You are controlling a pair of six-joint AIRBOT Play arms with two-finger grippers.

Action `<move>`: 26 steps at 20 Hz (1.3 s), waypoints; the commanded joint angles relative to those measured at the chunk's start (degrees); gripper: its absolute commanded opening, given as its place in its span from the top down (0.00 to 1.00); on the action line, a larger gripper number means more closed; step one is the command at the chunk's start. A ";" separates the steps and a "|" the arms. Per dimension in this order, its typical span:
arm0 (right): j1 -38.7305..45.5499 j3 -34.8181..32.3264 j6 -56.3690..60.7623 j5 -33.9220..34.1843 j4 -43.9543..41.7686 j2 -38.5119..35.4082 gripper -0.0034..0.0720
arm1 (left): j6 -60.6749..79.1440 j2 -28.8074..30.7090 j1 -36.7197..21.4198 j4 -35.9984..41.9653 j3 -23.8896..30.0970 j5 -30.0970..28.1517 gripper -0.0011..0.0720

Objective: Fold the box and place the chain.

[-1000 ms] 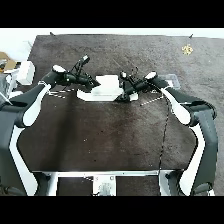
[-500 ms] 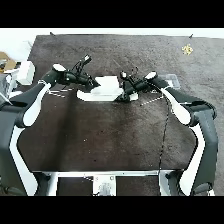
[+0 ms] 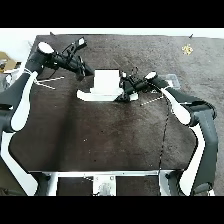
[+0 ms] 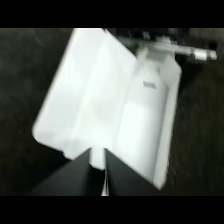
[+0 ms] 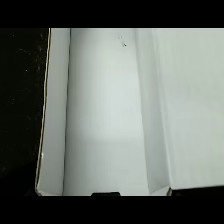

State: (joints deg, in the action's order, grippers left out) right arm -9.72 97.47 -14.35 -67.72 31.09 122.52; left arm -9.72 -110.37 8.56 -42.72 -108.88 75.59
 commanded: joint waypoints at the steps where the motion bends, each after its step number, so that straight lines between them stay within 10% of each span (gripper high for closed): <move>1: 0.02 0.02 0.04 0.00 -0.02 0.00 0.30 | -0.04 1.25 -0.15 -8.00 3.19 3.76 0.03; 9: 0.02 0.00 0.04 -0.02 -0.02 0.00 0.30 | 7.26 1.25 3.17 -12.46 16.09 -8.76 0.04; 26: 0.02 0.00 0.04 0.00 -0.02 0.00 0.30 | 10.86 -1.11 4.61 -10.03 16.57 -13.09 0.09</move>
State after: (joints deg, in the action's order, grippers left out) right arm -9.72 97.45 -14.33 -67.72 31.07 122.52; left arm 0.69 -111.00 13.17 -53.23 -92.31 63.31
